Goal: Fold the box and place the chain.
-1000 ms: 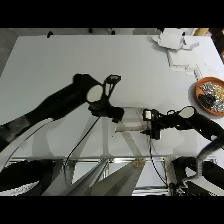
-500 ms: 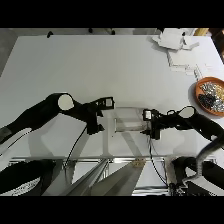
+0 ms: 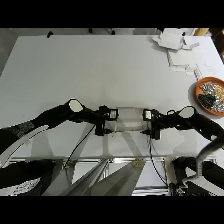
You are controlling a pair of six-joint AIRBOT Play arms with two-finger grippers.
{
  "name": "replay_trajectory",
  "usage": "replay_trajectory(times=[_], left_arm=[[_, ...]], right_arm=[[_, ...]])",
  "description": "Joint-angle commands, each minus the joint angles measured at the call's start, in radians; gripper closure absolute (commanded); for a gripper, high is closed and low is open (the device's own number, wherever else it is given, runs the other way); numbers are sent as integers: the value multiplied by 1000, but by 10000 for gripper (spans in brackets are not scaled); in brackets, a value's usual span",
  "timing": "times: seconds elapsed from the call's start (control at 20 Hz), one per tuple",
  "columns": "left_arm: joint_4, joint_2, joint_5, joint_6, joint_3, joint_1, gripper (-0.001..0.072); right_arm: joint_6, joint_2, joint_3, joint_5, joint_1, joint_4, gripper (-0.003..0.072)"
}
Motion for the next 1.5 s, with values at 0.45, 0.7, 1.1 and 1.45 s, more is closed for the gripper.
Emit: replay_trajectory(times=[0.45,0.7,1.1,1.45], left_arm=[[-31,-11,-18,43,-2,-6,11],[-38,-11,-41,43,-2,-6,11],[-111,-21,-32,47,-2,-7,12],[-193,-62,14,113,-2,-56,14]], right_arm=[[0,1,1,0,0,0,282],[0,1,1,0,0,0,282],[0,1,0,0,0,0,282],[0,1,1,0,0,0,282]])
